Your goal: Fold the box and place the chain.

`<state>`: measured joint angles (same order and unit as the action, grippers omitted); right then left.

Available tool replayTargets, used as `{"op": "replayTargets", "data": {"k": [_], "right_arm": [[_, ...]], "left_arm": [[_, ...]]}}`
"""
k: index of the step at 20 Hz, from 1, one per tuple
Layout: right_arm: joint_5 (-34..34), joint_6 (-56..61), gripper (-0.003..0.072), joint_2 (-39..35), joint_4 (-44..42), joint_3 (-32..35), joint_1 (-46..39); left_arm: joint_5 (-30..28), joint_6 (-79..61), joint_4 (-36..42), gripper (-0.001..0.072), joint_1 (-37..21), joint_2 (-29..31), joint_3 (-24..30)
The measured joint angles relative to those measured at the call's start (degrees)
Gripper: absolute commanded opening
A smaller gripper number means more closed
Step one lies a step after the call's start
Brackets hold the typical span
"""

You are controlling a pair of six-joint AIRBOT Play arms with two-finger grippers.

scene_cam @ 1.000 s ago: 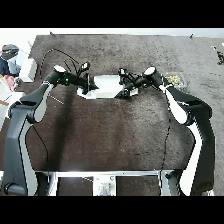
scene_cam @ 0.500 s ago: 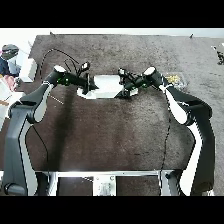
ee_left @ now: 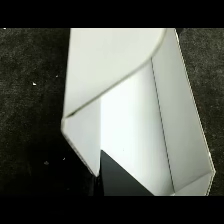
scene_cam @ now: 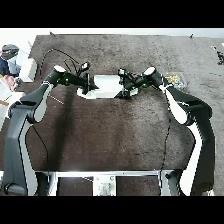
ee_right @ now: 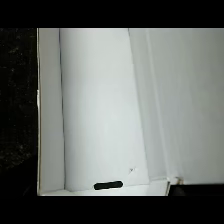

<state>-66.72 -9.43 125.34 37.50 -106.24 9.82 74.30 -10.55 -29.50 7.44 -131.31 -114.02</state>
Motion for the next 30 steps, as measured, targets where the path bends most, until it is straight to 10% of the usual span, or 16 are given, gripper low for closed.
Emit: {"op": "replayTargets", "data": {"k": [12, 13, 14, 15, 30], "right_arm": [[0.1, 0.0, 0.053, 0.0, 0.0, 0.0, 0.0], [0.1, 0.0, 0.053, 0.0, 0.0, 0.0, 0.0], [0.5, 0.1, 0.053, 0.0, -0.1, 0.0, 0.0], [1.0, 0.2, 0.053, 0.0, -0.2, 0.0, 0.0], [0.2, 0.0, 0.053, 0.0, 0.0, 0.0, -0.1]], "left_arm": [[0.0, 0.0, 0.3, 0.0012, 0.0, 0.0, 0.0], [0.0, 0.0, 0.3, 0.0075, 0.0, 0.0, 0.0], [0.0, 0.0, 0.5, 0.0326, 0.0, 0.0, 0.0], [0.0, 0.0, -0.2, 0.0364, 0.0, -0.2, 0.1], [17.6, 8.9, 15.5, 0.0354, -8.4, 3.2, -2.6]]}}
